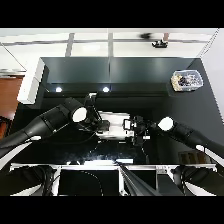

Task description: Fold the box and place the chain.

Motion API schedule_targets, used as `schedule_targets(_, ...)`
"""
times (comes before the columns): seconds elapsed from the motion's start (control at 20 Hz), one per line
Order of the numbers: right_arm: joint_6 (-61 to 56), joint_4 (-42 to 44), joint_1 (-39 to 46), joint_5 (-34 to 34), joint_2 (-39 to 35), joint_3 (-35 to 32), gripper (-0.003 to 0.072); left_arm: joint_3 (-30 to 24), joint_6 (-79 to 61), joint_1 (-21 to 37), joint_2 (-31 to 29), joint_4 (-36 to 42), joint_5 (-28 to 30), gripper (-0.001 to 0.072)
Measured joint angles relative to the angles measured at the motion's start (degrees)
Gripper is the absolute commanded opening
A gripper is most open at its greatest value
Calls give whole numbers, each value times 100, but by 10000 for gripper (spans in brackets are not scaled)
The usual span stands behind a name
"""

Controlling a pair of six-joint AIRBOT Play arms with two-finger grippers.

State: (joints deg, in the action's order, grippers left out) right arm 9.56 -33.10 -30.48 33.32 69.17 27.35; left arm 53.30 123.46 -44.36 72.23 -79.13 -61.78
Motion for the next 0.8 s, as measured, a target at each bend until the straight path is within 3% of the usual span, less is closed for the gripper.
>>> schedule_targets(0.5, 0, 0, 0, 0, 0, 0, 201, 284, 382, -164, 597, -424, -83, 329)
schedule_targets(0.55, 0, 0, 0, 0, 0, 0, 201, 306, 435, -175, 664, -492, -153, 323)
schedule_targets(0.6, 0, 0, 2, -2, 0, 0, 201, 321, 481, -181, 719, -533, -197, 265)
schedule_targets(0.8, 0, 0, 0, 0, 0, 0, 201, 363, 748, -199, 833, -669, -190, 264)
